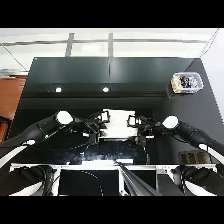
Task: Fold the box and place the chain.
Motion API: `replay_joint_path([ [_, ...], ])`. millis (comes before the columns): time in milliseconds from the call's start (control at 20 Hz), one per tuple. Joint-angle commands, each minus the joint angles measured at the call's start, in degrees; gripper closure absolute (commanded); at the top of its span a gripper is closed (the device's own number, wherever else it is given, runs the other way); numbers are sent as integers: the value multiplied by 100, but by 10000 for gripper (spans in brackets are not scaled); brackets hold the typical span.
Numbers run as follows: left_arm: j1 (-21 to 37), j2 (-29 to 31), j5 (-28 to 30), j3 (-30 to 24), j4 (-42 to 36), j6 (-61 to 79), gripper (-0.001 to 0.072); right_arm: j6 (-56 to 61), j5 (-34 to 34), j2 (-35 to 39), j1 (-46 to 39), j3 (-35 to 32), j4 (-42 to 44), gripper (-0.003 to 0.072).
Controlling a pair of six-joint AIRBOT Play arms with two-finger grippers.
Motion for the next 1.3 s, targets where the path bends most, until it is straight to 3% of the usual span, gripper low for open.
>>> replay_joint_path([
  [0,28,59,-13,59,323,-70,599,0,-2,0,-4,2,2,213],
  [50,90,144,-116,131,629,-319,679,0,-2,0,-4,2,2,213],
  [200,634,614,-310,278,1550,-1928,680,0,-2,0,-4,2,2,213],
  [350,1829,1051,-1134,352,2164,-3912,679,0,0,0,-4,2,2,213],
  [500,3202,1119,-2273,326,2120,-4286,680,0,-2,0,-4,2,2,213],
  [650,4260,918,-2208,9,2002,-7309,679,0,0,0,-4,2,-2,213],
  [700,4461,820,-2271,-129,1770,-7364,677,-2,2,0,-4,2,-13,213],
  [800,4548,555,-2503,-380,1196,-6972,678,0,0,0,-4,2,-15,213],
  [950,4131,-33,-2640,-509,826,-6793,680,0,2,0,-4,2,-15,213],
  [1250,2741,-713,-1930,-435,46,-6559,680,0,2,0,-4,2,-13,213],
])
